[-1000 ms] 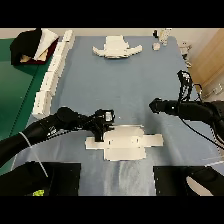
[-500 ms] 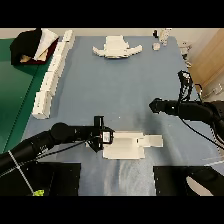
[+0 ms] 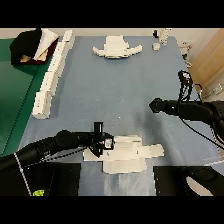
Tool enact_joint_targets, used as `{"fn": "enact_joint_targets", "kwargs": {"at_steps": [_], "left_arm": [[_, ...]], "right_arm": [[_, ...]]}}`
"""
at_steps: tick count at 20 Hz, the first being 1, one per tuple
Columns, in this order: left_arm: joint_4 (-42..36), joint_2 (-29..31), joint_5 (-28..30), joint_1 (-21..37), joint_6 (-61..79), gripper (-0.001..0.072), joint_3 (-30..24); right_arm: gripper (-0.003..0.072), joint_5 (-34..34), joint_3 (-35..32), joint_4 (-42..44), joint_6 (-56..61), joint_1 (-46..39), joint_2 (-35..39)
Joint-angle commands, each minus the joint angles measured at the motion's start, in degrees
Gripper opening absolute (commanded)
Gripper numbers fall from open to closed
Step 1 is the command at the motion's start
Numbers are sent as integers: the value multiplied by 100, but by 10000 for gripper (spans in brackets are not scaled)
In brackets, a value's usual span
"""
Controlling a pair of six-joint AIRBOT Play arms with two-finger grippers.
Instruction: Fold the box.
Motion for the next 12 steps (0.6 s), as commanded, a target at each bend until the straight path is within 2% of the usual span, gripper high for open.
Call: {"fn": "enact_joint_targets", "kwargs": {"at_steps": [1,5,9,12], "left_arm": [[-7,-7,31,-17,-31,11,7],[42,94,238,-15,55,11,356],[669,68,1303,101,90,12,850],[682,-28,1014,678,44,13,1126]], "right_arm": [[526,0,-2,13,2,-2,-4],[526,0,-2,11,0,-2,-4],[526,2,-2,13,0,0,-4],[526,17,-2,13,2,-2,-4]]}}
